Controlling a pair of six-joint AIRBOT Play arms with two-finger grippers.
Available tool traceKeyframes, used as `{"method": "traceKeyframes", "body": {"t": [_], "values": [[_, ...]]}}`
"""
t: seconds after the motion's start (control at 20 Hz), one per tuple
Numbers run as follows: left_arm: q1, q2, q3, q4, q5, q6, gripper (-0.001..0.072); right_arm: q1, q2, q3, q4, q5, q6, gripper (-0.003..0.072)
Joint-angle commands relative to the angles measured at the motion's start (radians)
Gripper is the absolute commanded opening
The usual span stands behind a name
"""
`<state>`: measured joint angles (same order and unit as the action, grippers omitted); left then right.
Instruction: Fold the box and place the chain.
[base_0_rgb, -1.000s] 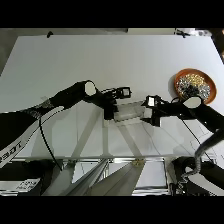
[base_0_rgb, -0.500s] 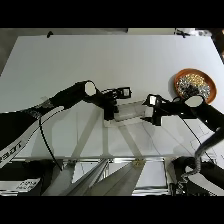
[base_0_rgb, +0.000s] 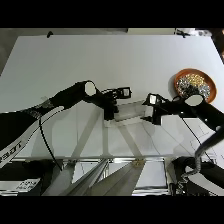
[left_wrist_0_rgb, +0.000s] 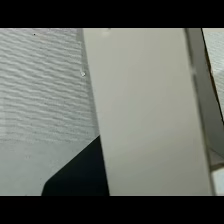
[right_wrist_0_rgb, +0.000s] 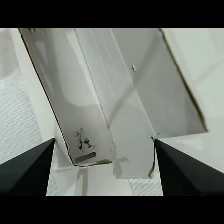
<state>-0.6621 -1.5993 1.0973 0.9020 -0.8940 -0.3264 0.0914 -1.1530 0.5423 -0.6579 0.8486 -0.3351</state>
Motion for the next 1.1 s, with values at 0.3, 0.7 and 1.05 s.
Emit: {"method": "traceKeyframes", "body": {"t": [0.3, 0.7, 1.05], "values": [[0.000, 0.001, 0.000, 0.000, 0.000, 0.001, 0.0010, 0.003, -0.029, 0.016, -0.008, 0.090, -0.013, 0.0678], [0.000, 0.001, 0.000, 0.000, 0.000, 0.001, 0.0010, 0.077, -0.021, 0.019, -0.101, 0.131, 0.109, 0.0673], [0.000, 0.001, 0.000, 0.000, 0.000, 0.000, 0.0010, 0.034, -0.002, 0.019, -0.158, 0.125, 0.198, 0.0671]]}}
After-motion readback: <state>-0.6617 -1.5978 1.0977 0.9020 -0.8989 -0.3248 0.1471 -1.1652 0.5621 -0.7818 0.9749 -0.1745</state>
